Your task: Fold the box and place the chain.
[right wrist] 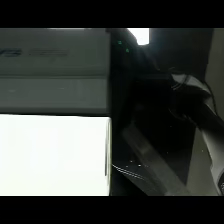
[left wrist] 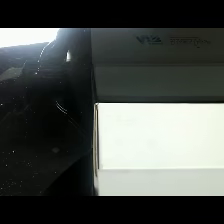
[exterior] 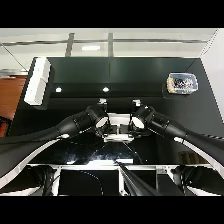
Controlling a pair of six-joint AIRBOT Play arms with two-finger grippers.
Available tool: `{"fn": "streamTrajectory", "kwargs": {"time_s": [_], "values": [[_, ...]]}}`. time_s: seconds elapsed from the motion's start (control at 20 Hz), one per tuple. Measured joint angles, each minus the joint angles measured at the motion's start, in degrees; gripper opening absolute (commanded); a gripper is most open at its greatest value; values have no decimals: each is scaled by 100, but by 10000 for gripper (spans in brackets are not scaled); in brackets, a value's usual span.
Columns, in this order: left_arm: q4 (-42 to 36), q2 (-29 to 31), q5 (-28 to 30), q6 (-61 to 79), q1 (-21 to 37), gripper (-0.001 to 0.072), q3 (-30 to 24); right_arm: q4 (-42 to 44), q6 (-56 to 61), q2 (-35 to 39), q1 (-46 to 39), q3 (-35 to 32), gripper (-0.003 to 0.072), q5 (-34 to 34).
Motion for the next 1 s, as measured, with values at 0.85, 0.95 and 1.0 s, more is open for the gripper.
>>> {"fn": "streamTrajectory", "kwargs": {"time_s": [0.85,0.95,1.0], "values": [[-2,0,-4,-2,0,25,0,216,-136,2,0,0,402,-72],[-2,0,-4,-2,0,25,0,195,-319,74,0,0,401,-7],[-2,0,-7,-2,0,25,0,188,-437,166,-7,0,401,4]]}}
